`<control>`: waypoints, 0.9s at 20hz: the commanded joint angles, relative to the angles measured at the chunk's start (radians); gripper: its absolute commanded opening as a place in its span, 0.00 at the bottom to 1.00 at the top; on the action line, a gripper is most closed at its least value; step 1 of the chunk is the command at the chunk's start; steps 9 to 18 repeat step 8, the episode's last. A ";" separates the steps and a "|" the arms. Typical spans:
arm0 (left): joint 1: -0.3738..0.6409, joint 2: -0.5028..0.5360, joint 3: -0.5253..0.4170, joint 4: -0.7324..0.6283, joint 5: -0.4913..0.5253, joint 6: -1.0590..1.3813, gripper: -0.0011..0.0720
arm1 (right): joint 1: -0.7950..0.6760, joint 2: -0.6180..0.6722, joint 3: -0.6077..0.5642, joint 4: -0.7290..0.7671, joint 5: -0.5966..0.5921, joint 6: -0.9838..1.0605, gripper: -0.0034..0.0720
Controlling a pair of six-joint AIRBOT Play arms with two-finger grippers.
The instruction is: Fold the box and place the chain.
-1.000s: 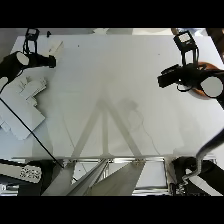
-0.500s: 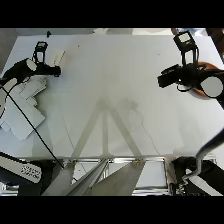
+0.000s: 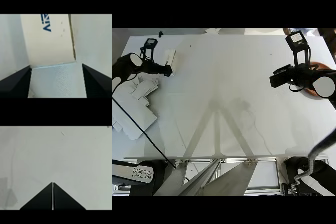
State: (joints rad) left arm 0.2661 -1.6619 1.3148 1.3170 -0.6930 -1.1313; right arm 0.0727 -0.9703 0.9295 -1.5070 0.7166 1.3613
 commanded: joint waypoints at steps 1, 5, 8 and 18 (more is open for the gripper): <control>0.001 0.124 0.001 0.000 -0.051 0.005 0.99 | 0.000 0.001 0.000 0.000 0.000 0.000 0.06; 0.001 0.286 0.001 -0.006 -0.094 0.005 0.99 | 0.000 0.001 0.000 0.000 0.000 0.000 0.06; 0.001 0.389 0.001 -0.082 -0.084 0.005 0.98 | 0.000 0.001 0.000 0.000 0.000 0.000 0.06; 0.001 0.389 0.001 -0.082 -0.084 0.005 0.98 | 0.000 0.001 0.000 0.000 0.000 0.000 0.06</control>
